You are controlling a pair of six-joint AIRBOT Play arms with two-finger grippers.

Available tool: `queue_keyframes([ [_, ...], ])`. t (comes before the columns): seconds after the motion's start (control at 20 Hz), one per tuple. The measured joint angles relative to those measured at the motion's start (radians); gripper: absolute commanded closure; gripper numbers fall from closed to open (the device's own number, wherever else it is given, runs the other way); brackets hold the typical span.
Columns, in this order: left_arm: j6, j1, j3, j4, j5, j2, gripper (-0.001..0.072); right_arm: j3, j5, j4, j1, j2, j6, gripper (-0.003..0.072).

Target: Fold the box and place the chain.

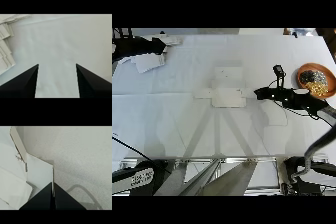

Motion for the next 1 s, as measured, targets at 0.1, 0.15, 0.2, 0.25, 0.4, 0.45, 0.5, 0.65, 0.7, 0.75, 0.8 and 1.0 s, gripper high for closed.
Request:
queue_keyframes([
  [0.1,0.047,-0.003,0.004,-0.035,-0.029,-0.011,0.0173,0.0,0.0,0.0,0.0,0.0,0.0,0.0672],
  [0.15,0.076,-0.005,0.011,-0.058,-0.057,-0.021,0.0174,0.0,0.0,0.0,0.0,0.0,0.0,0.0672],
  [0.2,0.108,-0.007,0.026,-0.082,-0.096,-0.037,0.0174,0.0,0.0,0.0,0.0,0.0,0.0,0.0672],
  [0.25,0.134,-0.009,0.051,-0.107,-0.148,-0.06,0.0174,0.0,0.0,0.0,0.0,0.0,0.0,0.0672],
  [0.4,0.187,-0.02,0.165,-0.171,-0.325,-0.15,0.0086,0.0,0.0,0.0,0.0,0.0,0.0,0.0672],
  [0.45,0.204,-0.027,0.213,-0.187,-0.384,-0.19,0.0034,0.0,0.0,0.0,0.0,0.0,0.0,0.0672],
  [0.5,0.215,-0.034,0.256,-0.198,-0.434,-0.229,0.0012,0.0,0.0,0.0,0.0,0.0,0.0,0.0672],
  [0.65,0.241,-0.058,0.372,-0.247,-0.57,-0.364,0.0012,0.0,0.0,0.0,0.0,0.0,0.0,0.0672],
  [0.7,0.256,-0.067,0.398,-0.271,-0.613,-0.409,0.0012,0.0,0.0,0.0,0.0,0.0,0.0,0.0672],
  [0.75,0.283,-0.078,0.419,-0.297,-0.655,-0.452,0.0013,0.0,0.0,0.0,0.0,0.0,0.0,0.0672],
  [0.8,0.314,-0.089,0.433,-0.317,-0.686,-0.489,0.0013,0.0,0.0,0.0,0.0,0.0,0.0,0.0672],
  [1.0,0.417,-0.131,0.461,-0.383,-0.758,-0.602,0.0013,0.0,0.0,0.0,0.0,0.0,0.0,0.0672],
])
